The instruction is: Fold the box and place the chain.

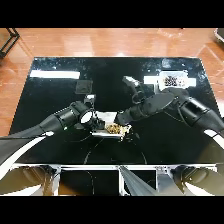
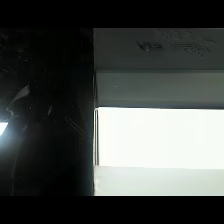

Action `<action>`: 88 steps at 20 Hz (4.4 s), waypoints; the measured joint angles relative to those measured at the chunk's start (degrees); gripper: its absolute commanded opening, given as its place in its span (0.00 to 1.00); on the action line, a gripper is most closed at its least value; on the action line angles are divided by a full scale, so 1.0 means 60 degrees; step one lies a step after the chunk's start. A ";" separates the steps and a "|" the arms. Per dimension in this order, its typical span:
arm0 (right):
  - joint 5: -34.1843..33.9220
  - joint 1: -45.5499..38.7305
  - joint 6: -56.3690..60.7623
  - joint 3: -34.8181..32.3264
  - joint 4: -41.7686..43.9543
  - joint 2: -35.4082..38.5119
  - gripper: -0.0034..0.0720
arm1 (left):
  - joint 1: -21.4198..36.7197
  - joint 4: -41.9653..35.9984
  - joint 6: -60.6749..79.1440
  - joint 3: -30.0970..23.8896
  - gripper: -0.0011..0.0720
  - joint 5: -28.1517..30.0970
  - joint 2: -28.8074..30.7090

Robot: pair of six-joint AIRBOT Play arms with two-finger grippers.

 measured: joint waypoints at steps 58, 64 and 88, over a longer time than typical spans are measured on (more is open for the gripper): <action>0.6207 0.1392 -0.6845 -0.4466 -0.0452 0.0069 0.07 | 0.0000 -0.0186 -0.0007 0.0004 0.05 -0.0193 -0.0007; 0.5581 0.1257 -0.5639 -0.4404 -0.0495 0.0914 0.07 | 0.0000 -0.0186 -0.0007 0.0004 0.05 -0.0193 -0.0007; 0.4466 0.1599 -0.2313 -0.2430 0.2084 0.2065 0.08 | 0.0000 -0.0178 0.0000 0.0004 0.05 -0.0025 -0.0007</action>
